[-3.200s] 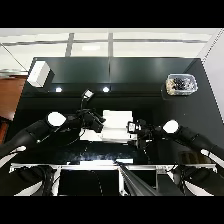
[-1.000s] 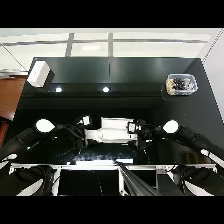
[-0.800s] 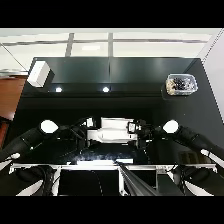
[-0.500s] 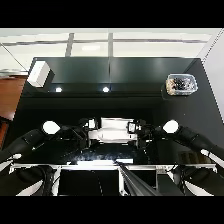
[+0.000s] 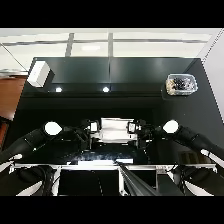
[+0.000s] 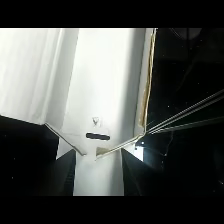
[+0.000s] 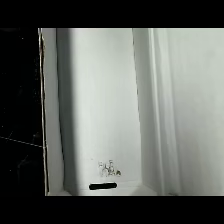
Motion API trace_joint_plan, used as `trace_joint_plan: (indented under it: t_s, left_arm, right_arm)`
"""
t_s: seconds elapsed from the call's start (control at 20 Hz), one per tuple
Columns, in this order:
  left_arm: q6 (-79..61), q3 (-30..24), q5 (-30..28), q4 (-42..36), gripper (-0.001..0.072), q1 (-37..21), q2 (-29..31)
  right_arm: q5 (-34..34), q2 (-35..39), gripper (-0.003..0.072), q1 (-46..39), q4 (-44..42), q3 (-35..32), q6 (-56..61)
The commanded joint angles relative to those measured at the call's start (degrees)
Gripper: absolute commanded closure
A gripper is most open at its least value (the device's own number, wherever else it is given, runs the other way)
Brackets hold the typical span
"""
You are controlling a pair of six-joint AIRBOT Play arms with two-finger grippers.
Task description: Fold the box and place the chain.
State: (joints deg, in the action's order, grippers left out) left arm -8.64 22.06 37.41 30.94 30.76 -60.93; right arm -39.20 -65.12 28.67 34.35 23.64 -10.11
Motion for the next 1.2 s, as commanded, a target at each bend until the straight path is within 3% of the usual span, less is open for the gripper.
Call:
trace_joint_plan:
  t_s: [0.0, 0.05, 0.1, 0.15, 0.75, 1.15]
  left_arm:
    - [0.0, 0.1, 0.3, -0.3, 0.0382, 0.1, 0.0]
    - [0.0, 0.1, 0.2, -0.3, 0.0399, 0.1, 0.0]
    - [0.0, 0.1, 0.3, -0.3, 0.0517, 0.1, 0.0]
    - [0.0, 0.1, 0.3, -0.3, 0.0538, 0.1, 0.0]
    - [-0.2, 0.1, -1.2, -4.7, 0.0537, 0.1, 0.0]
    - [-0.1, 0.1, -1.7, -4.7, 0.0551, 3.6, -0.1]
  right_arm:
    - [0.0, 0.0, 0.0267, 0.0, 0.0, 0.0, 0.0]
    - [0.0, 0.0, 0.0267, 0.0, 0.0, 0.0, 0.0]
    - [0.0, 0.0, 0.0267, 0.0, 0.0, 0.0, 0.0]
    - [0.0, 0.0, 0.0267, 0.0, 0.0, 0.0, 0.0]
    - [0.0, 0.0, 0.0267, 0.0, 0.0, 0.0, 0.0]
    - [0.0, 0.0, 0.0267, 0.0, 0.0, 0.0, 0.0]
